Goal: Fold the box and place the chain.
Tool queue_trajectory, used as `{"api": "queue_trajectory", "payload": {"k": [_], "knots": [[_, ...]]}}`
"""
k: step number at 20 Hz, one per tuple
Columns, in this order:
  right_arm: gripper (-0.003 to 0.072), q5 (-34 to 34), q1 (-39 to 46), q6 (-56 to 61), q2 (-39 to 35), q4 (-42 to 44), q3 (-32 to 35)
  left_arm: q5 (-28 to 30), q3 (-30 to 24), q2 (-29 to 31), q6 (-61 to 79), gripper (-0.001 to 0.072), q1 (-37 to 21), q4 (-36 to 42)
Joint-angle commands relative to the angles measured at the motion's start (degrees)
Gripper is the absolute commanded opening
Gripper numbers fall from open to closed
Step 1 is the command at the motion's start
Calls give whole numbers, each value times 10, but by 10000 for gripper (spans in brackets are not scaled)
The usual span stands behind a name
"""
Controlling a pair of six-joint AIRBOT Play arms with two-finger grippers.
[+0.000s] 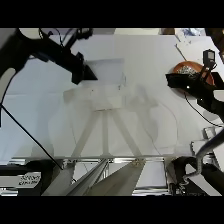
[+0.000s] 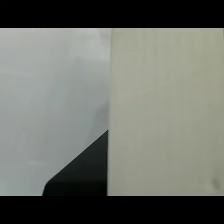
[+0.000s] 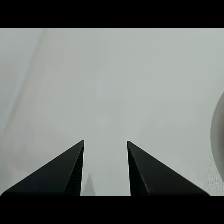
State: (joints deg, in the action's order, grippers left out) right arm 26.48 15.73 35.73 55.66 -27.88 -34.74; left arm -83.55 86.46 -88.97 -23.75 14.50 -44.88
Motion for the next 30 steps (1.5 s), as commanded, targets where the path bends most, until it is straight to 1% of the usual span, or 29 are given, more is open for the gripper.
{"api": "queue_trajectory", "payload": {"k": [1, 3, 8, 11, 16, 19, 27, 30], "knots": [[271, 61, 11, 0, -2, -47, -1, 68, -76, -7, 90, 1, 6, 10], [271, 60, 11, 0, -2, -47, -1, 75, -76, -35, 112, 2, 8, 16], [271, 60, 11, 0, -2, -47, -1, 129, -77, -121, 126, 2, 15, 18], [271, 60, 11, 0, -2, -47, -1, 141, -77, -147, 160, 1, 21, 20], [271, 56, 11, 0, -2, -47, -1, 156, -77, -153, 251, 2, 34, 33], [271, 56, 11, 0, -2, -47, -1, 169, -77, -153, 255, 3, 42, 35], [271, 59, 11, 0, -2, -47, -1, 169, -77, -167, 254, 3, 49, 35], [271, 81, 11, -1, -2, -47, -1, 169, -77, -167, 252, 4, 48, 35]]}}
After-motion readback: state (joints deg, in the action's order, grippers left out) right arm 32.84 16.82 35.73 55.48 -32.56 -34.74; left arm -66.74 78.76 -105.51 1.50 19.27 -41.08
